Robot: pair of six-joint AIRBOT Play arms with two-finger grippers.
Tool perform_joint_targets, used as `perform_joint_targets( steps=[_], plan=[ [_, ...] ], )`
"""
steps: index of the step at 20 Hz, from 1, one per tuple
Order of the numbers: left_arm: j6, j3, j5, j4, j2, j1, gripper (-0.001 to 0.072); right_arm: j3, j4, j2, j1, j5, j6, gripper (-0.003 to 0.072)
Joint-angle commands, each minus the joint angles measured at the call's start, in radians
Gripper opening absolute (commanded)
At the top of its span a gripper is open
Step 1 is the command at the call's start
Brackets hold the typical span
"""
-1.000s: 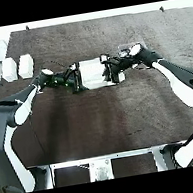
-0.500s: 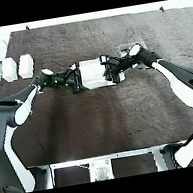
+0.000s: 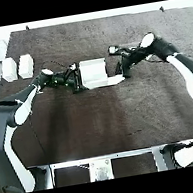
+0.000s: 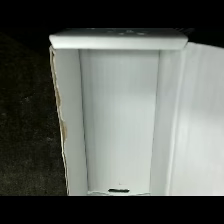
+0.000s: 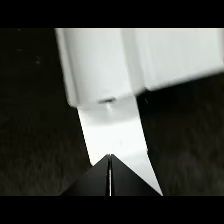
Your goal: Fold the box and place the chain.
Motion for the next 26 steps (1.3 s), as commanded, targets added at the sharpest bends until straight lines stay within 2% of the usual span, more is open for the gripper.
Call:
perform_joint_targets(
  steps=[1,5,9,17,21,26],
  plan=[
    [0.000,0.000,0.000,0.001,0.000,0.000,0.0530,0.000,-0.012,0.044,-0.095,0.014,0.257,0.0008],
    [0.000,0.000,0.000,0.001,0.000,0.000,0.0530,-0.018,0.121,-0.003,-0.215,-0.004,0.425,0.0008],
    [0.001,0.000,-0.001,0.001,0.000,0.000,0.0530,-0.018,0.185,-0.105,-0.248,-0.005,0.544,0.0008],
    [0.000,0.000,0.000,0.001,0.000,0.000,0.0530,-0.018,0.296,-0.234,-0.153,-0.013,0.573,0.0008],
    [0.001,0.000,0.000,0.001,0.000,0.000,0.0530,-0.010,0.324,-0.237,-0.065,-0.013,0.572,0.0008],
    [0.001,0.000,-0.001,0.001,0.000,0.000,0.0530,0.002,0.322,-0.208,-0.053,-0.016,0.592,0.0007]
  ],
)
